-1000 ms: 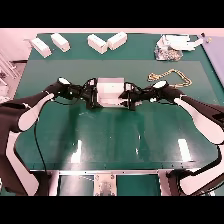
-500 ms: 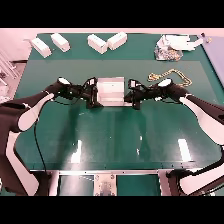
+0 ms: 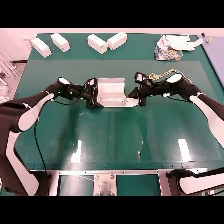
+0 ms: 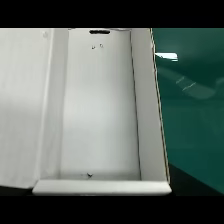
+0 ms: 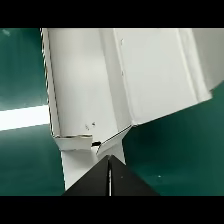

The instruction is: Fold the box and place the chain.

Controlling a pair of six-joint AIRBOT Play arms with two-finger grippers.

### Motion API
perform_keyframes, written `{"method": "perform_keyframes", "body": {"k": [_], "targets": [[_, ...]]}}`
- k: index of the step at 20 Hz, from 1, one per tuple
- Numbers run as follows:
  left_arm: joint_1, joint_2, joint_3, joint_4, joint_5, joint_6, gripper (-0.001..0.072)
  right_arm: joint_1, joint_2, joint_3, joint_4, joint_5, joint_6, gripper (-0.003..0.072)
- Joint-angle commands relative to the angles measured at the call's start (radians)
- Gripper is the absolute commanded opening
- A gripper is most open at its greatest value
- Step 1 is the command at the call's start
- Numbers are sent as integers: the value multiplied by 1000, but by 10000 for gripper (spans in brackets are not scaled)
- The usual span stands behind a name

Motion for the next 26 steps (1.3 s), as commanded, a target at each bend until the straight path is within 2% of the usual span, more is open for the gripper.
{"method": "perform_keyframes", "body": {"k": [1,8,12,18,26], "targets": [[0,0,0,0,1,0,475,-29,69,1,-29,2,147,16],[0,0,0,0,1,1,476,-259,79,1,-73,3,666,15],[0,0,0,0,1,0,475,-323,76,-6,-71,14,930,14],[0,0,0,0,0,0,476,-273,8,-93,-23,48,1022,13],[0,0,0,0,0,0,475,-139,-123,-94,80,22,998,13]]}}
